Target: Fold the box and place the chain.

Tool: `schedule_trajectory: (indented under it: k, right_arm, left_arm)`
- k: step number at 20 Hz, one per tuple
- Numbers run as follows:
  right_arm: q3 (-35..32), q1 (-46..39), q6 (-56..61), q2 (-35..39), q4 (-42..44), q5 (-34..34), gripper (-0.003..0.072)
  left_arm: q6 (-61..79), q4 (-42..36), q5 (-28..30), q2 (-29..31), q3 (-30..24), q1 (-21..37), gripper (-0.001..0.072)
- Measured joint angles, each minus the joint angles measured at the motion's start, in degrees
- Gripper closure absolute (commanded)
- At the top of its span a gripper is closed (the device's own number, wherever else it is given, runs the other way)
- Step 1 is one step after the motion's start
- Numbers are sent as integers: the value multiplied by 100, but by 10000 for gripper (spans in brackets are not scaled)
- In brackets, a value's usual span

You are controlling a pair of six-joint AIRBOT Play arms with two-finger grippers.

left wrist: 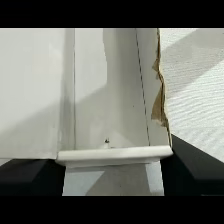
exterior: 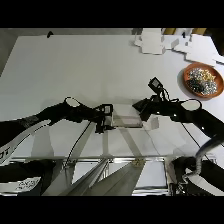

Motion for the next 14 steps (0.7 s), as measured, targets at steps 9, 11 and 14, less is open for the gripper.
schedule_trajectory:
  k: [9, 11, 14]
  right_arm:
    - [254, -350, 1191, 184, -1075, 452, 674]
    - [304, -490, 1143, 673, -1456, 778, 674]
    - [334, -560, 494, 1373, -2568, 1394, 674]
  left_arm:
    - [15, 0, -2, -2, 0, 0, 672]
    - [15, 2, -2, -2, 0, 0, 672]
    - [15, 4, -4, -2, 0, 0, 672]
